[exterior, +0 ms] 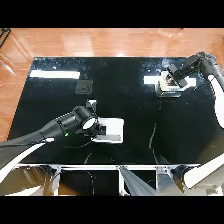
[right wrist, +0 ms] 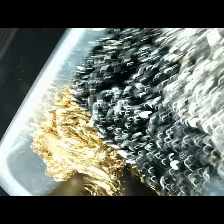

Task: Fold the box and place the chain.

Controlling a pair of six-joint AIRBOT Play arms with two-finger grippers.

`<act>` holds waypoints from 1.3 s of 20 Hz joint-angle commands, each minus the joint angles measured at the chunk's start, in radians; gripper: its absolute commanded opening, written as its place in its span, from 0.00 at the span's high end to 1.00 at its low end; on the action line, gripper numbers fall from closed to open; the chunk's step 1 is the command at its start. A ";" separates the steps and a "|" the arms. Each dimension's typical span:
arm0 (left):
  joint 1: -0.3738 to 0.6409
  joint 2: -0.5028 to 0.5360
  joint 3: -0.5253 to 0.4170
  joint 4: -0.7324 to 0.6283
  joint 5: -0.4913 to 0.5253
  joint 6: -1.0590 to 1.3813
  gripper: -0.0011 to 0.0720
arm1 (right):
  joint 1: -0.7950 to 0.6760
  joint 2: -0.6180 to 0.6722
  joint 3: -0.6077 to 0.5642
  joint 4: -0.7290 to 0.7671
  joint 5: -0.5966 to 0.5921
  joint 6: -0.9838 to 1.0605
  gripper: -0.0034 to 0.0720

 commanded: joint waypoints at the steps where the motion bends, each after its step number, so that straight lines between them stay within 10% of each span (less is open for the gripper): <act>1: 0.001 -0.001 0.000 0.000 0.000 0.000 0.95 | -0.001 0.003 0.023 0.013 -0.019 -0.113 0.93; 12: 0.002 -0.001 0.000 0.001 0.008 0.000 0.95 | -0.053 0.405 0.053 0.164 -0.081 -0.609 0.94; 26: 0.002 -0.001 0.000 0.007 0.022 0.000 0.96 | 0.067 0.960 -0.032 0.212 -0.356 -0.724 0.94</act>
